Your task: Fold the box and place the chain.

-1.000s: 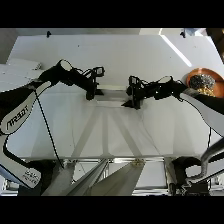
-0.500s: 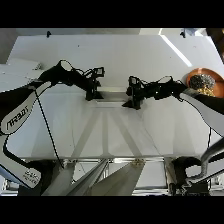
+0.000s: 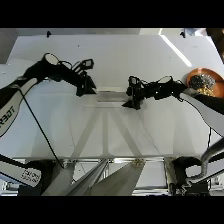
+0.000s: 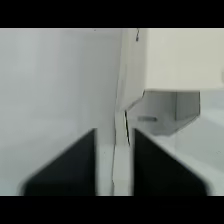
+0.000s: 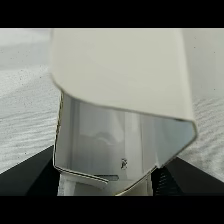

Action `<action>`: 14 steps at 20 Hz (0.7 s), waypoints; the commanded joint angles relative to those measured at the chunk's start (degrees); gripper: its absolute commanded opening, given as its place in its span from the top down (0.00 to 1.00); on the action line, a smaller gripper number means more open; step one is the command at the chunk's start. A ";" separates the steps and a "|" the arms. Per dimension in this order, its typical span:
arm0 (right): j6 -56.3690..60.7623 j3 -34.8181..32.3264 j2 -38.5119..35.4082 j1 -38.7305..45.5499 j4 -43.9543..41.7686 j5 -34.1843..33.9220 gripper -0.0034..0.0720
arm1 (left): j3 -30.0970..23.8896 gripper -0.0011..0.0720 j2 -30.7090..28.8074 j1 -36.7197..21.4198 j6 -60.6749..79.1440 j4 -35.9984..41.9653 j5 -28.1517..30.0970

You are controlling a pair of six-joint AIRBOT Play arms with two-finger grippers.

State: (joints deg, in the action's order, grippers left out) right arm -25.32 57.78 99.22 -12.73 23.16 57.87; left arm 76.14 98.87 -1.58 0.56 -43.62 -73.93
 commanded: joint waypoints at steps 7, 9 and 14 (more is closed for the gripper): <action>0.00 0.07 0.00 -0.04 -0.02 0.02 0.25 | -11.37 0.98 -14.53 4.70 6.43 3.48 -3.37; 0.00 0.07 0.00 -0.04 -0.02 0.02 0.25 | -11.39 0.98 -14.12 7.63 7.17 6.25 2.93; 0.00 0.07 0.00 -0.04 -0.02 0.02 0.25 | -11.39 0.98 -12.79 11.78 7.13 12.20 27.91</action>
State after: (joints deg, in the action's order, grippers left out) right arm -25.32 57.78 99.22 -12.71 23.16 57.87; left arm 65.06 85.78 8.10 6.94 -35.57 -61.06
